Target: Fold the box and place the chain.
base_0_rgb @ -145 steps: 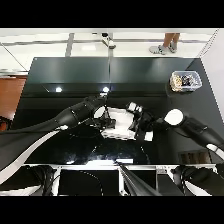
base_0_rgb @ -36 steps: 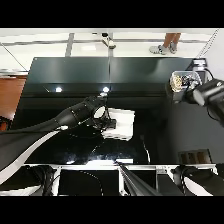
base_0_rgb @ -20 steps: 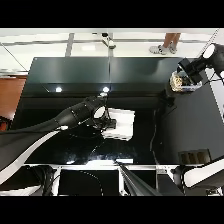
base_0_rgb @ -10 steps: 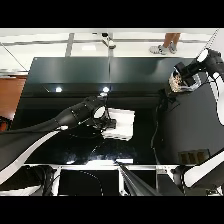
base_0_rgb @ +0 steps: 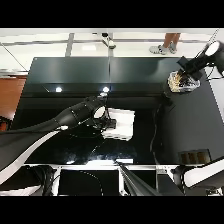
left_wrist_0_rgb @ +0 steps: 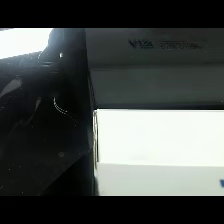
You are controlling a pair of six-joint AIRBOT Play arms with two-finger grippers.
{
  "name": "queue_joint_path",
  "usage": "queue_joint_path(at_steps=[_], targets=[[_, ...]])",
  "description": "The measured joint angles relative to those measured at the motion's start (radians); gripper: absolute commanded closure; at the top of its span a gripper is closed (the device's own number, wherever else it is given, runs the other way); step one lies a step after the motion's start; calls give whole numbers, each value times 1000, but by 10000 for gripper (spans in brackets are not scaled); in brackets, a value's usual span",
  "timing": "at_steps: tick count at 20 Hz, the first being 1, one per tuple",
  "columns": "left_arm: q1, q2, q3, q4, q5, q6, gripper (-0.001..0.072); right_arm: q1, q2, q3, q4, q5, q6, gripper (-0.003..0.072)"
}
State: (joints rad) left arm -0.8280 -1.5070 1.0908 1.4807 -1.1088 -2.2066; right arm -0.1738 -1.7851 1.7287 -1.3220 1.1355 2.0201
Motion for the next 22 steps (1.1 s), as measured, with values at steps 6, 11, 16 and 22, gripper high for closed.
queue_joint_path(at_steps=[6,11,16,22], targets=[[0,0,0,0,0,0,686,-17,283,0,10,76,-281,682],[0,0,0,-4,0,0,685,-51,504,0,76,97,-397,682],[0,0,0,-5,0,0,686,-34,687,-10,179,139,-470,683],[0,0,0,-5,0,0,685,56,854,-86,211,174,-517,682]])
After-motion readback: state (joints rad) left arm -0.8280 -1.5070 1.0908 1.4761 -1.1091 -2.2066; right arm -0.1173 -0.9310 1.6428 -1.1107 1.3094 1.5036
